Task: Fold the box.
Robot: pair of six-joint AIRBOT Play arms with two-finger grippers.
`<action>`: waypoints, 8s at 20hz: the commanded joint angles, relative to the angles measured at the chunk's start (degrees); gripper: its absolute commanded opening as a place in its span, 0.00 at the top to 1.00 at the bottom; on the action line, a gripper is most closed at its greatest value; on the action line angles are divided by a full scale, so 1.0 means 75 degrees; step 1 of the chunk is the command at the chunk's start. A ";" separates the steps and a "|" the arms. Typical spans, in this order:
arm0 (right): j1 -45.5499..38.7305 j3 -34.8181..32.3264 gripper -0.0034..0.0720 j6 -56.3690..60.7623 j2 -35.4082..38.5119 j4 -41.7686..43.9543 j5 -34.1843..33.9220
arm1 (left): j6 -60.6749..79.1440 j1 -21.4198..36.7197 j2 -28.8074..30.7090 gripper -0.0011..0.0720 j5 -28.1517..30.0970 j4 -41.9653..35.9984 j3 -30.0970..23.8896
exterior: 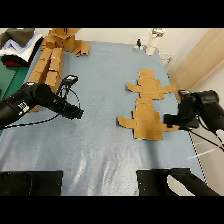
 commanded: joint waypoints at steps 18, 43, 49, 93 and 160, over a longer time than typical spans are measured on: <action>-0.2532 0.0172 0.84 -0.5697 -0.2358 0.4616 0.1582 | 0.0070 0.0009 0.0006 0.92 0.0184 -0.0408 0.0058; 0.3692 -0.3430 0.96 -0.5595 0.1469 0.6910 0.5059 | 0.4963 0.2008 -0.2725 0.39 -0.1888 -0.6939 -0.0676; 0.3692 -0.3427 0.96 -0.5592 0.1469 0.6712 0.5027 | 0.5616 0.1856 -0.3506 0.39 -0.2020 -0.7694 -0.0670; 0.3646 -0.1859 0.95 -0.1539 0.2911 0.5910 0.2017 | 1.3997 -0.0481 -0.0769 0.97 0.0621 -0.8390 -0.2436; 0.4357 -0.3255 0.95 0.0041 0.3864 0.3879 0.2390 | 1.3639 -0.0941 -0.0854 0.97 0.1064 -0.8833 -0.2929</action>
